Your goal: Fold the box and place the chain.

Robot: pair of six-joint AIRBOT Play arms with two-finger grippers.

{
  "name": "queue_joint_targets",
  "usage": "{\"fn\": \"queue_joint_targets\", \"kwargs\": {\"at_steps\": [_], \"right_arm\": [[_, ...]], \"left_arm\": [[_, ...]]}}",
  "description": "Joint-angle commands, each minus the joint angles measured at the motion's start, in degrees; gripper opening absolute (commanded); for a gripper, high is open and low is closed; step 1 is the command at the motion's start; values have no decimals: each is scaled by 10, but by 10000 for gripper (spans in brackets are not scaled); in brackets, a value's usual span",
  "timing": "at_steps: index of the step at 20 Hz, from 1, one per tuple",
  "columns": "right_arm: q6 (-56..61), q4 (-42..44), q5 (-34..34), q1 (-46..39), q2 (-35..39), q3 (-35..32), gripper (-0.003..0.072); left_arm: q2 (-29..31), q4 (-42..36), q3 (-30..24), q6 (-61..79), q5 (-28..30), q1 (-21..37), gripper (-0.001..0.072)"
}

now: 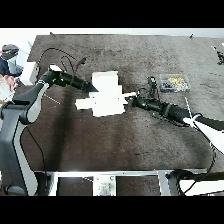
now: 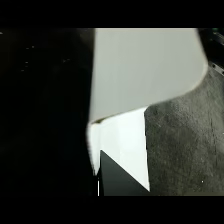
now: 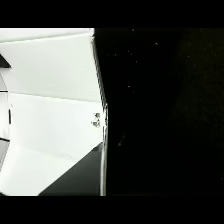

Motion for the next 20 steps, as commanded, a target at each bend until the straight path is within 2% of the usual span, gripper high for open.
{"fn": "queue_joint_targets", "kwargs": {"at_steps": [1, 2, 3, 4, 6, 9, 15, 20], "right_arm": [[0, -2, 12, -4, 2, 0, 454], [0, -7, 31, -13, 5, 0, 441], [0, -8, 53, -28, 12, 0, 325], [0, -7, 74, -48, 23, 0, 316], [0, -8, 110, -94, 46, 0, 317], [7, -27, 123, -153, 73, 0, 316], [8, -78, 122, -172, 71, 0, 316], [4, -80, 118, -169, 62, 0, 316]], "left_arm": [[0, -1, 1, 41, -16, 0, 11], [0, -1, 1, 49, -16, 0, 11], [0, 0, 5, 73, -20, 0, 11], [0, 0, 11, 108, -23, 0, 11], [0, 0, 36, 180, -21, 0, 10], [0, 0, 64, 285, -12, 0, 10], [-1, 38, 63, 341, 47, -4, 10], [-2, 38, 28, 385, 92, -19, 11]]}}
